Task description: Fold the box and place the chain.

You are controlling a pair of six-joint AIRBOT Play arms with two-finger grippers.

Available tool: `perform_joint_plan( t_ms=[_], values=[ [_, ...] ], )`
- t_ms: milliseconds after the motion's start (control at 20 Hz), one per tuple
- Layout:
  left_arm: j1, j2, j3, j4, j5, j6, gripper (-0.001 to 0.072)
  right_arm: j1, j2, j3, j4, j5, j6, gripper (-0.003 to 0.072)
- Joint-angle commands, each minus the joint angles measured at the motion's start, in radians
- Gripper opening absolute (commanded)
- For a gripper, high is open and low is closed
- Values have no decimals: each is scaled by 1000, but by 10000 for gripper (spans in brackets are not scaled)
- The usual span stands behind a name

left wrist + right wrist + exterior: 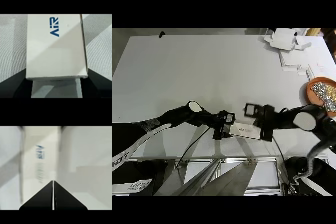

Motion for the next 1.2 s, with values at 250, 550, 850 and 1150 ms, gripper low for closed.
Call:
perform_joint_plan(
  t_ms=[250,550,850,1150],
  values=[
    [0,0,0,1,2,2,333,-485,-24,-62,-51,59,277,17],
    [0,0,0,1,2,2,332,-525,-29,-62,-49,144,278,18],
    [0,2,0,-54,-7,-23,321,-525,-29,-62,-49,144,278,18],
    [129,214,1,69,30,-230,314,-525,-29,-62,-49,144,278,18]
  ],
)
